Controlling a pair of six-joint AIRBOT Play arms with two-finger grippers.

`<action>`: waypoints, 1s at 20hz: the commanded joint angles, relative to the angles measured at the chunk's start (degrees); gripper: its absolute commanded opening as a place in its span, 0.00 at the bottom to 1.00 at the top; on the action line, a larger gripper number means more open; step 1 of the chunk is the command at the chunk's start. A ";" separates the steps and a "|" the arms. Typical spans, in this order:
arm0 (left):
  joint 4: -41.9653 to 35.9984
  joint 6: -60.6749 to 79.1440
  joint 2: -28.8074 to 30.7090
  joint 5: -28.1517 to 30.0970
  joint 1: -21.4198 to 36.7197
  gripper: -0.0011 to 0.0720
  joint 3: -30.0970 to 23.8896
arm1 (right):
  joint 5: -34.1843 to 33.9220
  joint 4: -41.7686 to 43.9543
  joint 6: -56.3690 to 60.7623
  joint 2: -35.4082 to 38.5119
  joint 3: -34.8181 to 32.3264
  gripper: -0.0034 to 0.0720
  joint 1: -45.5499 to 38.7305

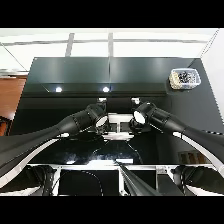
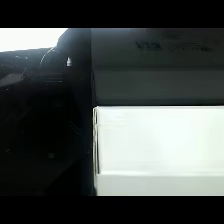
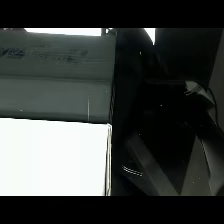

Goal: Fold the box and place the chain.

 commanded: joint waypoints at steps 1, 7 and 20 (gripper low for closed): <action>0.02 0.11 0.02 -0.07 0.02 0.06 0.04 | -0.55 0.04 -0.04 0.11 0.04 0.23 -0.17; 0.02 0.11 0.02 -0.11 0.02 0.06 0.04 | 9.01 -3.41 -9.22 14.21 -0.02 0.73 -2.21; 0.04 0.11 0.02 0.20 0.04 0.06 0.02 | -28.48 0.00 -21.64 10.58 2.03 1.00 -52.92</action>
